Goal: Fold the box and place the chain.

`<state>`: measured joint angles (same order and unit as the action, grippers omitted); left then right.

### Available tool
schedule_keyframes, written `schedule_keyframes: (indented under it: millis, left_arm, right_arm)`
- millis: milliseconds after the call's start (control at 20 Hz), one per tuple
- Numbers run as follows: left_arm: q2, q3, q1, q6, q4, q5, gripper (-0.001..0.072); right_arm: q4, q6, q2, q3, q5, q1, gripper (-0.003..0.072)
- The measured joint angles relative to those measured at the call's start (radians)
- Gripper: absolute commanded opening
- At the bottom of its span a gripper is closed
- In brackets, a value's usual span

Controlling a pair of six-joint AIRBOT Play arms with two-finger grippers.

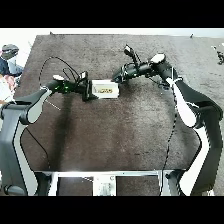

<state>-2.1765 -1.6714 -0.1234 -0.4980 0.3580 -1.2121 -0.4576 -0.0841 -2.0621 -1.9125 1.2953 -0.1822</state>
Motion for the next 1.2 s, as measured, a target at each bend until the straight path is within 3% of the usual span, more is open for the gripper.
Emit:
schedule_keyframes:
  millis: [800, 850, 900, 1200]
  left_arm:
    - [0.0, 0.0, 0.0, 0.0, 0.0, 0.0, 0.0275]
    - [0.0, 0.0, 0.0, 0.0, 0.0, 0.0, 0.0276]
    - [0.0, 0.0, 0.0, 0.001, 0.0, 0.0, 0.0276]
    - [0.0, 0.0, 0.0, 0.001, 0.0, 0.0, 0.0276]
  right_arm:
    - [-0.145, 0.108, 0.0, 0.0, -0.073, -0.089, 0.0295]
    - [-0.152, 0.111, 0.0, 0.0, -0.085, -0.09, 0.029]
    - [-0.157, 0.112, 0.001, -0.001, -0.098, -0.091, 0.0228]
    - [-0.172, 0.117, 0.007, -0.005, -0.12, -0.092, 0.0224]
